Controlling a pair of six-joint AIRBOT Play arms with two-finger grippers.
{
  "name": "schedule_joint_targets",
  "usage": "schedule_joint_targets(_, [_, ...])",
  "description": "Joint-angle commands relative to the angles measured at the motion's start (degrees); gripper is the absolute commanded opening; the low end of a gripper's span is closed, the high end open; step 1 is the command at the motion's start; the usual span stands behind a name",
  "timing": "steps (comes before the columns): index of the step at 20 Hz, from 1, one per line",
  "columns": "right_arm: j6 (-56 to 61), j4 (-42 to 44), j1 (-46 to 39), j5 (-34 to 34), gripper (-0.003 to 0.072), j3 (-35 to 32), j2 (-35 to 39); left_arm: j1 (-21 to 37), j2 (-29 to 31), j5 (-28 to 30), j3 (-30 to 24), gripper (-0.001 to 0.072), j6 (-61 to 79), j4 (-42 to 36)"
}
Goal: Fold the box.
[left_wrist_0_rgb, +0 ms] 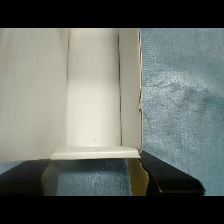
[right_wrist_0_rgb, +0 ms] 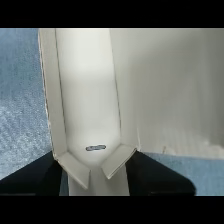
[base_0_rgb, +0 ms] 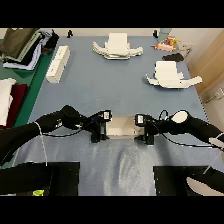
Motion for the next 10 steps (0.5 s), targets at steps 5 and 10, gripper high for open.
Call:
schedule_joint_targets(5, [0.0,0.0,0.0,0.3,0.0535,0.0,0.0,0.0,0.0,0.0,0.0,0.0464,0.0,0.0])
schedule_joint_targets(10, [0.2,0.0,0.0,1.4,0.0720,0.0,0.0,0.0,0.0,0.0,0.0,0.0464,0.0,0.0])
